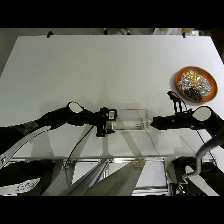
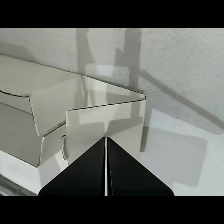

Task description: Fold the box and place the chain.

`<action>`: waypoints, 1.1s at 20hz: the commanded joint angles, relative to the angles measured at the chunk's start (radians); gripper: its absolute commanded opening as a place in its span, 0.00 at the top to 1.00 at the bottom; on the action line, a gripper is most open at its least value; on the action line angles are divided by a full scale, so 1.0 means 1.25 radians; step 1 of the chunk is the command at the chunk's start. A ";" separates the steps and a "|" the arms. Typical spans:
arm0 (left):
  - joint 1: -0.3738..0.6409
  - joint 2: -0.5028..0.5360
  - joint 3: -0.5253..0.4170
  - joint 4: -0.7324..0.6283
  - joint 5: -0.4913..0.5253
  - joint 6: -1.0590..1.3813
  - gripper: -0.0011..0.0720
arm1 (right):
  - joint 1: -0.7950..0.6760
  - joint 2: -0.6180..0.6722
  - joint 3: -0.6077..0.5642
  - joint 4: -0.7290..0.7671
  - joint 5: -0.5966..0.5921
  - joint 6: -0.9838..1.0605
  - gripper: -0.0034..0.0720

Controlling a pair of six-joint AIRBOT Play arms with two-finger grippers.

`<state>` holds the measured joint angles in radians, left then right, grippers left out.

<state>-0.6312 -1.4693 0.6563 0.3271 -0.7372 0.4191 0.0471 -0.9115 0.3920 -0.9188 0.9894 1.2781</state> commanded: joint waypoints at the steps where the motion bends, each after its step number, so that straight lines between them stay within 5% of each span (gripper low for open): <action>1: 0.000 0.000 0.001 0.000 0.000 0.000 0.45 | 0.000 0.013 0.000 -0.041 -0.002 0.007 0.93; 9: 0.000 0.000 0.001 0.000 0.000 0.000 0.45 | -0.070 -0.007 0.000 -0.084 -0.044 0.006 0.93; 22: 0.000 0.000 0.001 0.000 0.000 0.000 0.45 | -0.025 -0.105 -0.001 -0.030 -0.029 -0.025 0.93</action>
